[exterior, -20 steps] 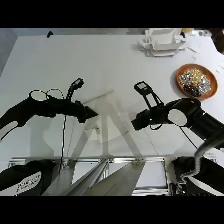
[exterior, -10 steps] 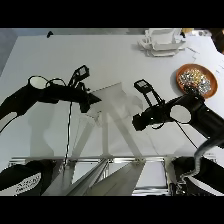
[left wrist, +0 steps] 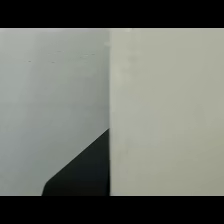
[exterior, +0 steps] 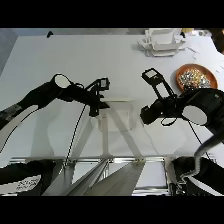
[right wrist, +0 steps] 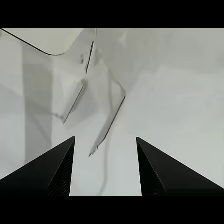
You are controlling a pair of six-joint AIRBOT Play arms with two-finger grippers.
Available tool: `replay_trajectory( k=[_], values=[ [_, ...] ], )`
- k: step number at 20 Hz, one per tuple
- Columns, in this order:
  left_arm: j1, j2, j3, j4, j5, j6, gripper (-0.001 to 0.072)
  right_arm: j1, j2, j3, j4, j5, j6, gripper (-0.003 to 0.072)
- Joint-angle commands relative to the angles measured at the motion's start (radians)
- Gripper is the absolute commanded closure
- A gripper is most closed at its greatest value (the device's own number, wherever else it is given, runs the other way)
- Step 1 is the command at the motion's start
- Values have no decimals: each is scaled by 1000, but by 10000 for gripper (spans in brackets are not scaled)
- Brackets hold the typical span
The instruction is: Fold the box and place the chain.
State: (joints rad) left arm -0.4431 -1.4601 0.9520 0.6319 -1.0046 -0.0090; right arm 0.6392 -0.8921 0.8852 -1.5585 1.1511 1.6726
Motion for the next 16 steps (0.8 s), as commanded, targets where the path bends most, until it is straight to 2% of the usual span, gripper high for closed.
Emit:
replay_trajectory(
  k=[1,8,11,16],
  values=[
    [-14,-41,4,-45,0,13,706,1,8,4,-35,-20,6,255],
    [-22,-50,4,-56,3,112,705,1,6,3,-35,-90,6,256],
    [-38,-72,4,-63,34,147,708,1,6,3,-35,-124,6,256],
    [-45,-106,4,-98,52,193,708,1,6,3,-35,-123,5,256]
  ],
)
